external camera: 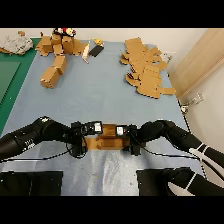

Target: Fold the box.

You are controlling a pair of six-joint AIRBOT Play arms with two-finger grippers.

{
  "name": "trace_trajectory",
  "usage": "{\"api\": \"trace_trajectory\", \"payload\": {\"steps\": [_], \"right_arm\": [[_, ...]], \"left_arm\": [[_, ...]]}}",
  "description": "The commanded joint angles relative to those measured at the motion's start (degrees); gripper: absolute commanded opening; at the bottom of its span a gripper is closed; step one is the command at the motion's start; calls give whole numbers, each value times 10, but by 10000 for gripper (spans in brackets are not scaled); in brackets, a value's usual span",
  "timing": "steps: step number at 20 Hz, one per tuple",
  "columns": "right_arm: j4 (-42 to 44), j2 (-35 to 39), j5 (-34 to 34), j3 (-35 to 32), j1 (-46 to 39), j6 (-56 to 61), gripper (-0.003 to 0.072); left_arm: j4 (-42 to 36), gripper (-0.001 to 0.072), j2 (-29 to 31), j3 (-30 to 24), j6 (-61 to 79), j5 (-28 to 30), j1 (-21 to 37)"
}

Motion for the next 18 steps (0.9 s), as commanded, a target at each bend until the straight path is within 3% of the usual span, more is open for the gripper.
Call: {"api": "trace_trajectory", "payload": {"steps": [1,6,10,14,15,17,18], "right_arm": [[0,0,0,0,0,0,502],[0,0,0,0,0,0,501],[0,0,0,0,0,0,502],[0,0,0,0,0,0,502],[0,0,0,0,0,0,502],[0,0,0,0,0,0,501],[0,0,0,0,0,0,502]], "left_arm": [[5,685,-1,0,4,22,-2],[-5,684,-23,0,59,55,-2],[-90,684,-51,0,161,56,-14],[-107,684,-63,1,166,71,-22],[-111,671,-65,2,167,71,-23],[-123,579,-66,2,167,73,-29],[-126,579,-66,2,167,75,-34]]}}
